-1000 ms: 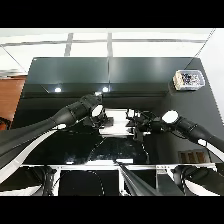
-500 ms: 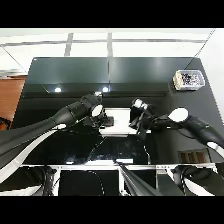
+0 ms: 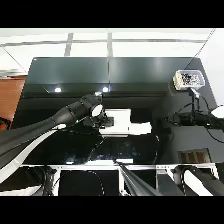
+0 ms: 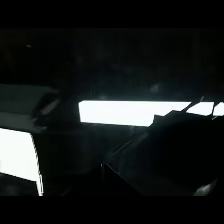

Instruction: Fold the box and place the chain.

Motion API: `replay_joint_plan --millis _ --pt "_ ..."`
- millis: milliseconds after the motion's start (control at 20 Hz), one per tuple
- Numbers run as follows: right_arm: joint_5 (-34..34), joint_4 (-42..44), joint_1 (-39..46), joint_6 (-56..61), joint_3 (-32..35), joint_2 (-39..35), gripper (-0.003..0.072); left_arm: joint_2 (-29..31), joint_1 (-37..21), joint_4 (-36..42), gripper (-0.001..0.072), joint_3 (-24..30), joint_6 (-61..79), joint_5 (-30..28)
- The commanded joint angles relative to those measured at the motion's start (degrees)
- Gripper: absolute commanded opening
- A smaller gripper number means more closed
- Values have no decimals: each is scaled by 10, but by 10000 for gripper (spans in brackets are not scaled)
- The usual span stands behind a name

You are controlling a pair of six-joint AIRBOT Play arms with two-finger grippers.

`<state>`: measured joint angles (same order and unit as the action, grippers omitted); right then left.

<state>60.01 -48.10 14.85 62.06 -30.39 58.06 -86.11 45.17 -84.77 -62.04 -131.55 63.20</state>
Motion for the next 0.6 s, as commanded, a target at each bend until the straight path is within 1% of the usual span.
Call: replay_joint_plan --millis 0,100,200,400,500,550 --pt "63 102 -12 -20 14 88 11 0 0 0 26 0 -1 0" --pt "59 138 -62 -38 14 130 11 0 0 0 26 0 -1 1" --pt "59 167 -103 -66 13 156 11 0 0 0 26 0 -1 1" --pt "56 204 -155 -101 10 162 13 0 0 0 26 0 -1 1" --pt "50 204 -161 -101 -4 161 15 0 0 0 26 0 -1 1" --pt "55 204 -160 -101 -14 161 67 0 0 0 26 0 -1 1"
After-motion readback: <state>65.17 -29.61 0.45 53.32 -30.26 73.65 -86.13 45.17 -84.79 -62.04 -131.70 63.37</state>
